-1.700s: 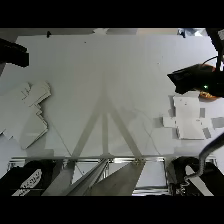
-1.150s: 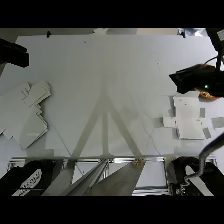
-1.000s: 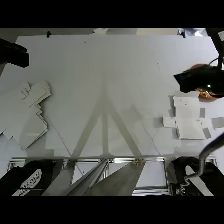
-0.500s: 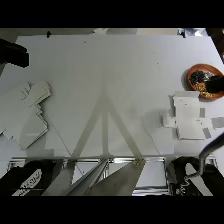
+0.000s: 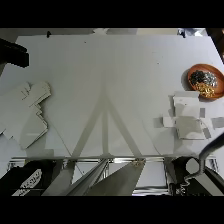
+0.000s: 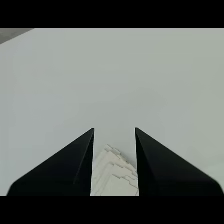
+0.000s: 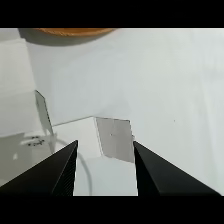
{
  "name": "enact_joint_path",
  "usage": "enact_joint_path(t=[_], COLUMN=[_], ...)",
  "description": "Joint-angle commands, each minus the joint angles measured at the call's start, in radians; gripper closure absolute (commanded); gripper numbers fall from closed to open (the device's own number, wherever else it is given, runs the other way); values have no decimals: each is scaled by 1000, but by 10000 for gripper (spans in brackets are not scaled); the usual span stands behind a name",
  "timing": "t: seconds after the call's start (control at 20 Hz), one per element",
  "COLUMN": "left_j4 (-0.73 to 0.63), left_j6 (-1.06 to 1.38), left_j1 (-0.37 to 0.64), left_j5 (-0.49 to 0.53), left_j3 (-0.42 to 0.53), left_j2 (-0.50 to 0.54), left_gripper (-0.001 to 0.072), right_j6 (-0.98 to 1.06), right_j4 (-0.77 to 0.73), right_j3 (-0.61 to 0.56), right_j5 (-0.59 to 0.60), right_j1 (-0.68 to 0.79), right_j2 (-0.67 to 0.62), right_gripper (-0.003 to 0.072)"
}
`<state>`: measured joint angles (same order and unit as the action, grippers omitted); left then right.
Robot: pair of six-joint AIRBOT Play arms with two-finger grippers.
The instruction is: Fold the box and place the chain.
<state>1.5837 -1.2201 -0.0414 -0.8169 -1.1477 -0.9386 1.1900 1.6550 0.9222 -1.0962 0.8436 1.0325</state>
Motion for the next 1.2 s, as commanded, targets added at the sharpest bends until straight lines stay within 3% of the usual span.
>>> enact_joint_path(t=[0.0, 0.35, 0.7, 0.75, 0.95, 1.0, 1.15], left_j4=[0, 0, 0, 0, 0, 0, 0], left_j6=[0, 0, 0, 0, 0, 0, 0], left_j1=[0, 0, 0, 0, 0, 0, 0], left_j5=[0, 0, 0, 0, 0, 0, 0], left_j3=[0, 0, 0, 0, 0, 0, 0], left_j2=[0, 1, 1, 1, 1, 1, 1], left_gripper=[432, 432, 432, 432, 432, 432, 432], right_j6=[-80, -237, -262, -283, -348, -357, -412], right_j4=[-48, -133, -202, -213, -270, -280, -307], right_j3=[0, 8, 28, 28, 29, 32, 53], right_j5=[-19, -26, 14, 6, -49, -64, -151], right_j1=[126, 255, 264, 264, 264, 264, 264], right_j2=[118, 296, 394, 402, 416, 416, 415], right_gripper=[274, 275, 284, 377, 581, 679, 680])
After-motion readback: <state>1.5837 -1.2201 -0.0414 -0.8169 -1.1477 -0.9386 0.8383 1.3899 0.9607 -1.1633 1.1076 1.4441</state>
